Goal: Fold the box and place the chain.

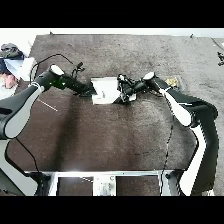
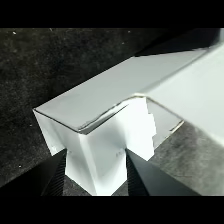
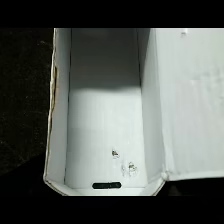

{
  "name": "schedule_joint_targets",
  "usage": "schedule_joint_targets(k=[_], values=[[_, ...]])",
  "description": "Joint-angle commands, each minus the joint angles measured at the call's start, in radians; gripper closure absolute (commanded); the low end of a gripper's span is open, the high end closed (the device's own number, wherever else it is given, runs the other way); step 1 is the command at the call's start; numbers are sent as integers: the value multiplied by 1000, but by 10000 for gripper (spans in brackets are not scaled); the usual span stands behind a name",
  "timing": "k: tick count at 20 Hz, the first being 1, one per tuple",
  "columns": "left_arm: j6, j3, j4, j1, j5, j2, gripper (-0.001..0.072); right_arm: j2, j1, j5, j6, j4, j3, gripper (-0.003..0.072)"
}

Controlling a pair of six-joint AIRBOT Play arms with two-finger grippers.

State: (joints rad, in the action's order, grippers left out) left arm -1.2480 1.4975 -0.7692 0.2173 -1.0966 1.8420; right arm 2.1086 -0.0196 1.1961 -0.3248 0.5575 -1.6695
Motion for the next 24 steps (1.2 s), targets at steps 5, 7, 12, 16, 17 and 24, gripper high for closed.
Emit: schedule_joint_targets(k=[5, 7, 12, 16, 17, 24], values=[[-249, 38, -225, 74, 41, 0, 316, 1, -1, 1, 0, 0, -1, 313], [-299, 38, -244, 89, 53, 0, 316, 1, -1, 0, 0, 0, -1, 313], [-552, 103, -503, 163, 30, 0, 343, 1, -1, 0, 0, 0, -1, 313], [-691, 145, -655, 212, 10, 1, 346, 1, -1, 0, 0, 0, -1, 313], [-711, 145, -671, 219, 6, 3, 346, 1, -1, 1, 0, 0, -1, 313], [-796, 146, -771, 262, 0, 26, 358, 1, -1, 0, 0, 0, -1, 313]])
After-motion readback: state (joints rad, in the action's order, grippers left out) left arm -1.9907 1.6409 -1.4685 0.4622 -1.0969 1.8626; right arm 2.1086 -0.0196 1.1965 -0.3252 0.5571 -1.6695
